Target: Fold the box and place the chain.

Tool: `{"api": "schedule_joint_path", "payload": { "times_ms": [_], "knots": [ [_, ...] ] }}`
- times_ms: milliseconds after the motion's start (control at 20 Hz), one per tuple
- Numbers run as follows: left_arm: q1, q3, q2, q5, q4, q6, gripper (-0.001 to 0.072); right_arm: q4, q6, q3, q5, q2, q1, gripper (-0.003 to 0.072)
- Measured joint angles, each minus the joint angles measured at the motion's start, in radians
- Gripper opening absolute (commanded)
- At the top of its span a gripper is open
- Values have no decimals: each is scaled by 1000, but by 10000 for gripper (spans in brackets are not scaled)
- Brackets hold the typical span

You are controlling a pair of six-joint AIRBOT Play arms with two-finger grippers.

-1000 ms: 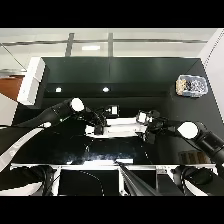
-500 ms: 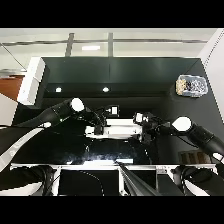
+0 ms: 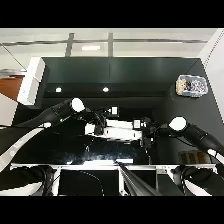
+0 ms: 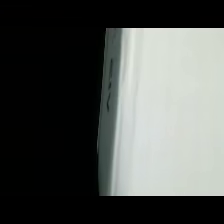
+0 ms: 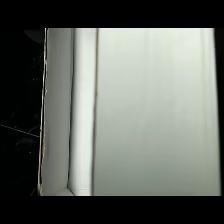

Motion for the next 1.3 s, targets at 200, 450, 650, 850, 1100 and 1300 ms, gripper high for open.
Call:
{"api": "schedule_joint_path", "payload": {
  "times_ms": [200,450,650,850,1100,1300],
  "knots": [
    [0,0,0,-2,0,-1,33,2,-20,-4,-34,-16,0,699],
    [0,0,0,-3,0,-4,33,4,-26,-5,-61,-41,0,684],
    [0,0,0,-4,0,-5,33,9,-32,-5,-69,-55,0,596],
    [0,0,0,-5,0,-4,34,10,-32,-5,-72,-58,0,593],
    [0,0,0,-5,5,-8,309,9,-32,-5,-76,-60,0,474],
    [1,0,20,-10,5,-7,427,7,-32,-5,-75,-60,0,474]
  ]
}}
